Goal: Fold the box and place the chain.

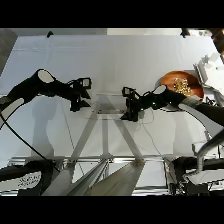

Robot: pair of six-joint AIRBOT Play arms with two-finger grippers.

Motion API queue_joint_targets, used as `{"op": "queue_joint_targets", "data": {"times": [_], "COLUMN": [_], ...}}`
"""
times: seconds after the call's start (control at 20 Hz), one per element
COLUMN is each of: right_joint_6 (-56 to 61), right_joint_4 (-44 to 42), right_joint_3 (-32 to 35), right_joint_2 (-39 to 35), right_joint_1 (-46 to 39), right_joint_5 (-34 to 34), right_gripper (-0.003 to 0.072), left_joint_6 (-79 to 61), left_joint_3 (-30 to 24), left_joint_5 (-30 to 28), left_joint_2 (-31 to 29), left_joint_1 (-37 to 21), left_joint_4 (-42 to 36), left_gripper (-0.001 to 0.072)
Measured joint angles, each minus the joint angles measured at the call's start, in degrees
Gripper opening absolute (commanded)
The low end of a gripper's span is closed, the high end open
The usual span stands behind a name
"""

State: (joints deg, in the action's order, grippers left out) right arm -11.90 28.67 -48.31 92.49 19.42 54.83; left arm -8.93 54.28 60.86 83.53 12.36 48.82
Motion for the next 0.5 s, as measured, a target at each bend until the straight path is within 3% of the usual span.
{"op": "queue_joint_targets", "data": {"times": [0.5], "right_joint_6": [0.0], "right_joint_4": [0.0], "right_joint_3": [0.0], "right_joint_2": [0.0], "right_joint_1": [0.0], "right_joint_5": [0.0], "right_gripper": [0.0503], "left_joint_6": [-5.9], "left_joint_3": [-1.5], "left_joint_5": [2.5], "left_joint_2": [3.1], "left_joint_1": [3.1], "left_joint_4": [-1.5], "left_gripper": [0.0392]}}
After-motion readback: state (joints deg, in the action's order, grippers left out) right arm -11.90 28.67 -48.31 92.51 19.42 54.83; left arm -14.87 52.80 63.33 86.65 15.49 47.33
